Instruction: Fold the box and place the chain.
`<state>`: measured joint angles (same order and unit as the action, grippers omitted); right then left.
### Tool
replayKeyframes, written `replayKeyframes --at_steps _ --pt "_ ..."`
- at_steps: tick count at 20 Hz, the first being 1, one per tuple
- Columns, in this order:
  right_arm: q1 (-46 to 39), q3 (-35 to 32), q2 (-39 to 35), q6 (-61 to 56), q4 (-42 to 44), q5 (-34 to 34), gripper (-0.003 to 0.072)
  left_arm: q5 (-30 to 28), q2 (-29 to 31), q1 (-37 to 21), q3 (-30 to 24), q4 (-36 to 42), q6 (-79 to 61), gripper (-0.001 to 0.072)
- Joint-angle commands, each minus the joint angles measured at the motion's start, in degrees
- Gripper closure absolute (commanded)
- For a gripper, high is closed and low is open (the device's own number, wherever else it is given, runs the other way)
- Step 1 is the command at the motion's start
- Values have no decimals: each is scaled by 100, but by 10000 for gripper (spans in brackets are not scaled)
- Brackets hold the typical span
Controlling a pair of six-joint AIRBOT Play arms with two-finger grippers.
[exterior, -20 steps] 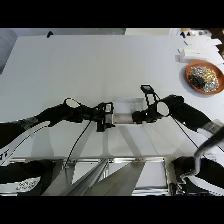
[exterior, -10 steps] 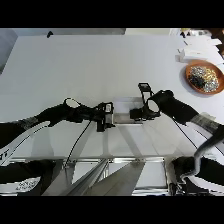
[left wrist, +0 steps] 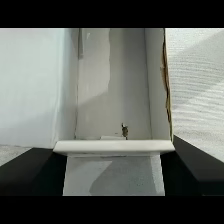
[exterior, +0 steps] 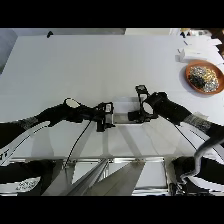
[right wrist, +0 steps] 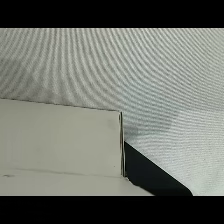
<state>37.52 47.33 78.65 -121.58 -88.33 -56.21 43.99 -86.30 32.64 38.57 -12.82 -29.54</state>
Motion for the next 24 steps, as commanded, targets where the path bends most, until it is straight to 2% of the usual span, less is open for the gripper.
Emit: replayKeyframes --at_steps 1,2,4,5,13,17,18,23,24 --pt "15 -2 15 4 7 -35 664 -2 0 -4 2 -2 -2 456" --pt "15 -2 13 7 11 -35 656 -2 0 -4 2 -2 -2 456" --pt "15 -2 -48 7 11 -63 465 -2 2 -4 2 -2 -2 456" --pt "11 -2 -120 9 2 -83 458 -2 2 -4 2 -2 -2 456" --pt "9 -2 -396 13 -170 -380 468 0 2 -4 2 -2 -2 456" --pt "9 -2 -396 11 -380 -599 609 -2 2 -4 2 -2 -2 456" --pt "9 -2 -396 11 -400 -597 665 -2 2 -4 2 -2 -2 456" --pt "9 -4 -374 7 -396 -455 663 -2 2 -4 2 -2 -2 456" --pt "9 -4 -358 7 -393 -450 635 -2 2 -4 2 -2 -2 456"
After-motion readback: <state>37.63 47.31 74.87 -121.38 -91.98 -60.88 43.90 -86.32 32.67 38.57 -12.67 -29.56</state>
